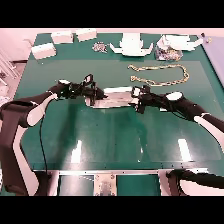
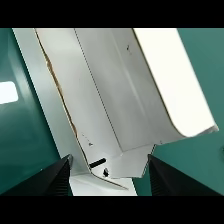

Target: Fold the box and place the chain.

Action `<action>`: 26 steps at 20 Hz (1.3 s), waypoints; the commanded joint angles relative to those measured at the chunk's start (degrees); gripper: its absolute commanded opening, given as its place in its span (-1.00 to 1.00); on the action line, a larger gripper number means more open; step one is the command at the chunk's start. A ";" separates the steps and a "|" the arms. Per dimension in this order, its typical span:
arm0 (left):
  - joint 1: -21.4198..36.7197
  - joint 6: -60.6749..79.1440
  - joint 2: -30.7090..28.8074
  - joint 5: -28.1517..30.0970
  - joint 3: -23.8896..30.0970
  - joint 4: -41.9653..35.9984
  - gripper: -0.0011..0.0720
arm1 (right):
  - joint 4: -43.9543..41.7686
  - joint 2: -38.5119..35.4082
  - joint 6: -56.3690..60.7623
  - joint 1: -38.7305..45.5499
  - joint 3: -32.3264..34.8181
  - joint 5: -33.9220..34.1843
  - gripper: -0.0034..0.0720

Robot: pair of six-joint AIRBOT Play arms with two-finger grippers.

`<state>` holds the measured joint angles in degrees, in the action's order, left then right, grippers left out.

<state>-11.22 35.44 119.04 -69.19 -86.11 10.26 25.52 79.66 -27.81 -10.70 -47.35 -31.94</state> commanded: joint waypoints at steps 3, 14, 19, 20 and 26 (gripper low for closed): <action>-0.02 0.00 -0.04 0.02 -0.02 0.02 -0.91 | -1.03 3.28 -1.42 3.39 -3.80 -9.14 0.55; -0.02 0.00 -0.04 0.00 -0.02 0.04 -0.91 | -1.07 5.90 -4.42 6.27 -4.92 -14.03 0.69; -0.02 0.00 -0.04 -0.02 -0.02 0.09 -0.91 | -1.07 7.58 -4.35 6.88 -8.72 -16.33 0.69; -0.02 0.00 -0.04 0.00 -0.02 0.09 -0.91 | -1.03 7.82 -4.35 6.88 -9.35 -16.76 0.69; -0.02 0.00 -0.04 -0.04 -0.02 0.20 -0.91 | -0.81 11.43 -4.28 7.08 -12.35 -19.85 0.69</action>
